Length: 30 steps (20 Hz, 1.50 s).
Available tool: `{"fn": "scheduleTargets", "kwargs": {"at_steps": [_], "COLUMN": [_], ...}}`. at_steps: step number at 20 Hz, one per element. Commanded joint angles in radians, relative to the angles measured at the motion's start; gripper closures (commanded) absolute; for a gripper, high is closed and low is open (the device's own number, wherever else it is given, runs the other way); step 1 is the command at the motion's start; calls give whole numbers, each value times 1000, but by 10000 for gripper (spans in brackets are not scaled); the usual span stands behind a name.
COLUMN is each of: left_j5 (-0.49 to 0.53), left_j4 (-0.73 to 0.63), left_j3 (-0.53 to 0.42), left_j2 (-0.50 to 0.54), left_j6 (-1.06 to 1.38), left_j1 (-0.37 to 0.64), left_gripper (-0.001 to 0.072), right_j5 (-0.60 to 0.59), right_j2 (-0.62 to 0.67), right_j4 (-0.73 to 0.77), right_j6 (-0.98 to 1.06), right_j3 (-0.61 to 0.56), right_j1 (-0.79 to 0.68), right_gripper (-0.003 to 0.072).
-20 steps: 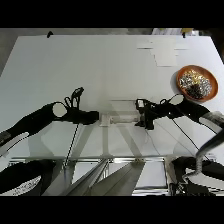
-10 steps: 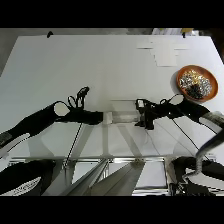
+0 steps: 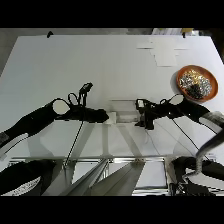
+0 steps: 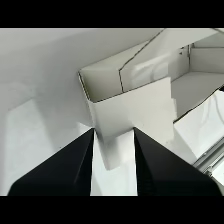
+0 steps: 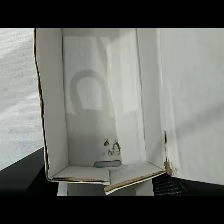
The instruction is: Fold the box and place the chain.
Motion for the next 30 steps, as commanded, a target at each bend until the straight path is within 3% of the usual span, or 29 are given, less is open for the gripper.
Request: {"fn": "scheduleTargets", "kwargs": {"at_steps": [1, 5, 7, 21, 30], "left_j5": [0, -4, -6, 19, 6], "left_j4": [-4, -3, 8, 204, 331], "left_j3": [16, 69, 80, 99, 222], "left_j2": [-24, -30, -31, -52, -146], "left_j6": [2, -1, -1, -317, -514], "left_j1": [-26, -51, -60, -97, -159], "left_gripper": [421, 408, 359, 358, 358], "right_j5": [0, 0, 0, 0, 0], "right_j2": [0, 0, 1, 0, 1], "right_j4": [0, 0, 0, 0, 0], "right_j6": [0, 0, 0, 0, 0], "right_j3": [0, 0, 0, 0, 0], "right_j1": [0, 0, 0, 0, 0], "right_gripper": [281, 281, 281, 281, 281]}}
